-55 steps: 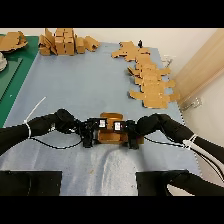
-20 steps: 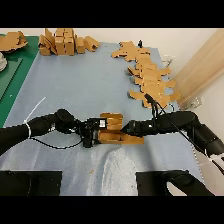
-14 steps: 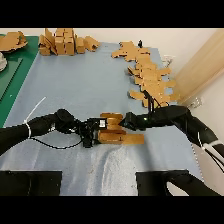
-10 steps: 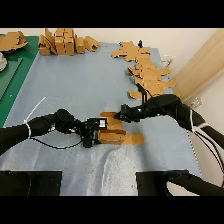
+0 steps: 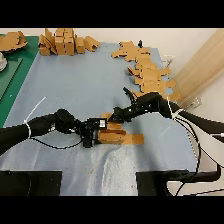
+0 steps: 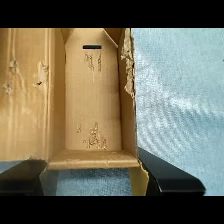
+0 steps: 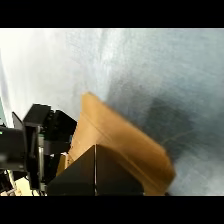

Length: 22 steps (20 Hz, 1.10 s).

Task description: Fold the box.

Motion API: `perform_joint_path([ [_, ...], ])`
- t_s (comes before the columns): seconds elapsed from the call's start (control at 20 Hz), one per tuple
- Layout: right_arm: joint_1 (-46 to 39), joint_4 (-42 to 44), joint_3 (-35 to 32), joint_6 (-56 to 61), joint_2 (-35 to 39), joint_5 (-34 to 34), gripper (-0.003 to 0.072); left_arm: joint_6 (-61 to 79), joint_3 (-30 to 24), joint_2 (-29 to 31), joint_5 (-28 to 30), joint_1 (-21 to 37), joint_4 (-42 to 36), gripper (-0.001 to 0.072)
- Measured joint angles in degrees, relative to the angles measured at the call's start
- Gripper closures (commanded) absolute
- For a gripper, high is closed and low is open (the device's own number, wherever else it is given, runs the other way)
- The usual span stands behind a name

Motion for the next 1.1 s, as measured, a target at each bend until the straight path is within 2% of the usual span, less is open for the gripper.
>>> perform_joint_path([
  [0.35, -0.07, 1.90, -5.92, -4.98, -1.20, 2.01, 0.0686, 0.00, 0.00, 0.00, -0.02, 0.00, 0.00, 0.0184],
  [0.6, -1.75, 3.17, -5.05, -8.20, 0.79, 2.99, 0.0684, -0.02, 0.00, 0.00, 0.00, 0.00, 0.00, 0.0184],
  [0.85, -6.05, 0.96, -3.85, -11.50, 10.71, 3.15, 0.0684, -0.02, 0.00, 0.00, 0.00, 0.00, 0.00, 0.0184],
  [1.1, -6.49, -13.11, -8.37, -9.57, 27.02, -3.06, 0.0665, 0.00, 0.00, 0.00, 0.00, 0.00, 0.00, 0.0184],
])
